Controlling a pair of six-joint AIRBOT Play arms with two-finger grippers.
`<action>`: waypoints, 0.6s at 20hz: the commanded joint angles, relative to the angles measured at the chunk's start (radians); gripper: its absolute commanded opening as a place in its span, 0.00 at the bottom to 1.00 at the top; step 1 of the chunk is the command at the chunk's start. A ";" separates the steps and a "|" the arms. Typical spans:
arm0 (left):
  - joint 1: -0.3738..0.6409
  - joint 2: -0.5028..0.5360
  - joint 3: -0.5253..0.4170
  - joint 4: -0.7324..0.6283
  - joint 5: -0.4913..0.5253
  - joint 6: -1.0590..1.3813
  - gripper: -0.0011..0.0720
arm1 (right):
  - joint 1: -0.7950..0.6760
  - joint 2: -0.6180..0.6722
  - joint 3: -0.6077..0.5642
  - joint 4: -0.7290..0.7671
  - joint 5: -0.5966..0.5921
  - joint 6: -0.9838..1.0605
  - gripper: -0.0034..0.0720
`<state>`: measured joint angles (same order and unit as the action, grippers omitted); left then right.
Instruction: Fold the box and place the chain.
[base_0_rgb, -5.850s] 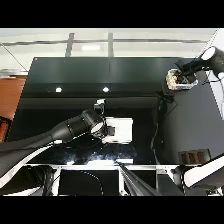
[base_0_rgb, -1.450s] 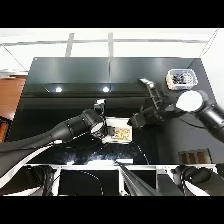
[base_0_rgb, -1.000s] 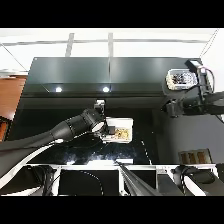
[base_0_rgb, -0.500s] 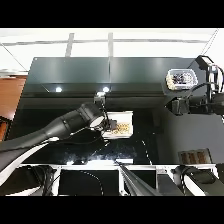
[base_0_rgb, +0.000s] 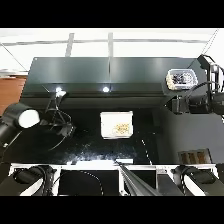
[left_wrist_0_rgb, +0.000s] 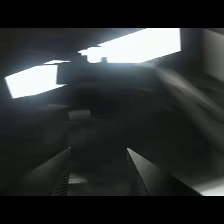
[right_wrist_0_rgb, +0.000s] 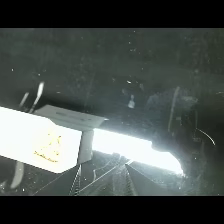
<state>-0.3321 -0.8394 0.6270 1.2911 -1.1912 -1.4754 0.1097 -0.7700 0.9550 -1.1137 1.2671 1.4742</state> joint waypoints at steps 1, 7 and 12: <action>0.329 0.067 -0.245 -0.836 0.072 1.048 0.99 | -0.001 0.001 0.000 0.009 -0.007 0.008 0.49; 0.134 -0.027 -0.254 -0.811 0.272 1.677 0.98 | -0.001 0.001 0.000 0.010 0.012 0.035 0.49; -0.027 -0.180 -0.207 -0.756 0.341 1.716 0.98 | -0.001 0.000 0.000 0.010 0.005 0.038 0.49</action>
<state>-0.2905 -0.9356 0.4046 0.5812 -0.9077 0.1211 0.1093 -0.7700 0.9546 -1.1046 1.2747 1.5082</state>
